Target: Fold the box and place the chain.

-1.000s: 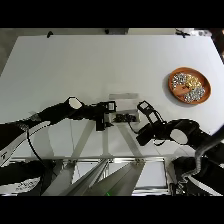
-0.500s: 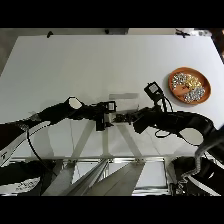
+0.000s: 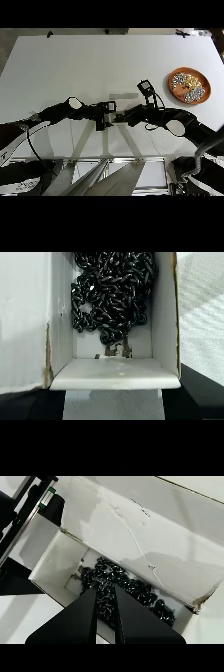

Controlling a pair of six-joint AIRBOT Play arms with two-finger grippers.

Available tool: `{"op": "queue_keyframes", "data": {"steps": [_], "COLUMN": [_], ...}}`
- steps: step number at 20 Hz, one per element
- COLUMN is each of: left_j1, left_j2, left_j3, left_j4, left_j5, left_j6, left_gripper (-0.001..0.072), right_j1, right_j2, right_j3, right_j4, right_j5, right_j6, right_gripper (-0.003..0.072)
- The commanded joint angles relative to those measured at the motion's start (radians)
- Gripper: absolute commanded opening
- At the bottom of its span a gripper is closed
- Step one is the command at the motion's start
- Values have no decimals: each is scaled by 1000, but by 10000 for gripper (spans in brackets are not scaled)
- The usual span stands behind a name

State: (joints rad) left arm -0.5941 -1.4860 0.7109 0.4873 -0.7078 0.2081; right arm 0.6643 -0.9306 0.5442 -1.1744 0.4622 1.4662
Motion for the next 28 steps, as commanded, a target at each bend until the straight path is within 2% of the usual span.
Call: {"op": "queue_keyframes", "data": {"steps": [1,6,10,14,16,18,22,26,28], "left_j1": [0,0,0,0,0,0,0,0,0], "left_j2": [1,1,1,1,1,1,1,1,1], "left_j3": [0,0,0,0,0,0,0,0,0], "left_j4": [0,0,0,0,0,0,0,0,0], "left_j5": [0,0,0,0,0,0,0,0,0], "left_j6": [0,0,0,0,0,0,0,0,0], "left_gripper": [388,388,388,388,388,388,388,388,388], "right_j1": [-6,-6,-63,-204,-259,-299,-330,-330,-330], "right_j2": [-19,-20,-20,-30,-64,-140,-397,-654,-727], "right_j3": [1,9,103,325,429,514,724,954,986], "right_j4": [-5,-7,-27,-52,-51,-48,16,109,127], "right_j5": [27,100,226,420,462,499,624,877,963], "right_j6": [0,0,-1,-66,-118,-145,-241,-351,-405], "right_gripper": [92,281,281,267,215,215,215,215,215]}}
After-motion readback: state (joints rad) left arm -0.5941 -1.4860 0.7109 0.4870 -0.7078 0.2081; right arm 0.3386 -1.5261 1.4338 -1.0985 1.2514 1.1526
